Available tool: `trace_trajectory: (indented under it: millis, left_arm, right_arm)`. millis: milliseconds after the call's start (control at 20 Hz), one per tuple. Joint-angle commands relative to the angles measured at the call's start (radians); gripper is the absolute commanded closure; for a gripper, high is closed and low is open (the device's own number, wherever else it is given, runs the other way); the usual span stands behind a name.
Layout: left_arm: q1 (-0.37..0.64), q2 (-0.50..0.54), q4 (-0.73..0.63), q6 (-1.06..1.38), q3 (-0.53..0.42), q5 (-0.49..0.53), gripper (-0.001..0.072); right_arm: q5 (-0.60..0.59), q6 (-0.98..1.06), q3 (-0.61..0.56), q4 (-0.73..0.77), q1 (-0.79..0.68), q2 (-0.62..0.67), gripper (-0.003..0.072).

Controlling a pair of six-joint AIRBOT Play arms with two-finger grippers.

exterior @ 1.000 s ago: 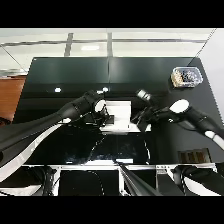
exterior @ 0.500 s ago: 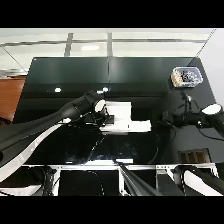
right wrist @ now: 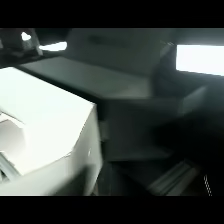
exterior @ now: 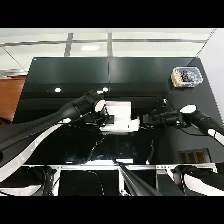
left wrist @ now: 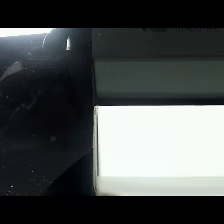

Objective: Fold the box and place the chain.

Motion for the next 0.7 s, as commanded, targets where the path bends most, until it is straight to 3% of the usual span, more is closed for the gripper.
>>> trace_trajectory:
  millis: [0,250,350,500,650]
  left_arm:
    - [0.0,-0.001,0.0,0.0,0.0,-0.001,0.0679]
    - [0.0,-0.001,0.0,0.0,0.0,-0.001,0.0679]
    - [0.0,-0.001,0.0,0.0,0.0,-0.001,0.0679]
    - [0.0,-0.001,0.0,0.0,0.0,-0.001,0.0679]
    - [0.0,-0.001,0.0,0.0,0.0,-0.001,0.0679]
  right_arm:
    - [0.078,-0.018,0.055,0.002,0.017,-0.006,0.008]
    - [0.11,-0.001,0.068,0.016,0.044,-0.006,0.0083]
    - [0.098,0.006,0.088,0.006,0.086,-0.006,0.0272]
    - [0.04,0.114,0.131,-0.048,0.159,-0.006,0.0275]
    - [-0.03,0.307,0.192,-0.225,0.254,-0.006,0.0321]
